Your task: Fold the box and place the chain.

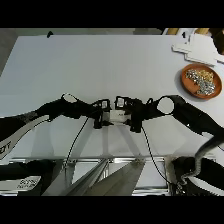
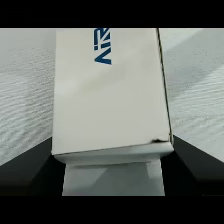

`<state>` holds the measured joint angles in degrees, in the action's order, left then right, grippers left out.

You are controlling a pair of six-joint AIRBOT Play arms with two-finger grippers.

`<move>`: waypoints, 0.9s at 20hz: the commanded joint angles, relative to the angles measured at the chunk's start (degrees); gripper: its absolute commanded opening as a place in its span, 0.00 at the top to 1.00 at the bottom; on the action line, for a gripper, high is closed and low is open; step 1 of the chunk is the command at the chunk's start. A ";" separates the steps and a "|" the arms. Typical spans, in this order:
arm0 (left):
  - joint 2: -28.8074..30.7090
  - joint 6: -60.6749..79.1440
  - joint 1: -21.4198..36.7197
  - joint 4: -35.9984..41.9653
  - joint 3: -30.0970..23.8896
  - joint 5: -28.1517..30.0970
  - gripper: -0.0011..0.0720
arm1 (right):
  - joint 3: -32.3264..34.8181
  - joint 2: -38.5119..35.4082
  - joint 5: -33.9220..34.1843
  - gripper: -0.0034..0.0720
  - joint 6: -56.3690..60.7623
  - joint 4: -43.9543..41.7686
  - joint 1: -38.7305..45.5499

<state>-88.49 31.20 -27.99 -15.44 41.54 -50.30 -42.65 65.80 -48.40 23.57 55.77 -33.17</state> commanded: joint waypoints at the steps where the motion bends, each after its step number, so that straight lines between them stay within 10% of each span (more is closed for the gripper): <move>1: 0.00 -0.17 0.04 0.00 0.00 0.35 0.87 | -0.07 -1.49 -0.85 0.41 -0.09 -2.67 -0.02; 3: 0.00 -0.17 0.04 0.00 0.02 0.35 0.87 | -0.07 -2.71 -0.31 0.45 -0.07 -3.19 -0.02; 5: 0.00 -0.17 0.04 0.00 0.00 0.35 0.87 | -0.07 -2.82 0.55 0.88 -0.04 -3.10 0.59; 6: 0.00 -0.17 0.04 0.00 0.02 0.35 0.87 | -0.04 -2.80 1.42 0.93 0.02 -3.08 1.38; 18: 0.00 -0.17 0.04 0.02 0.02 0.35 0.87 | 0.66 2.21 -3.69 0.93 -0.02 -4.42 3.58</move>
<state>-88.49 31.05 -27.99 -15.51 41.54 -49.80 -42.13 66.13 -49.87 23.55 51.99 -29.65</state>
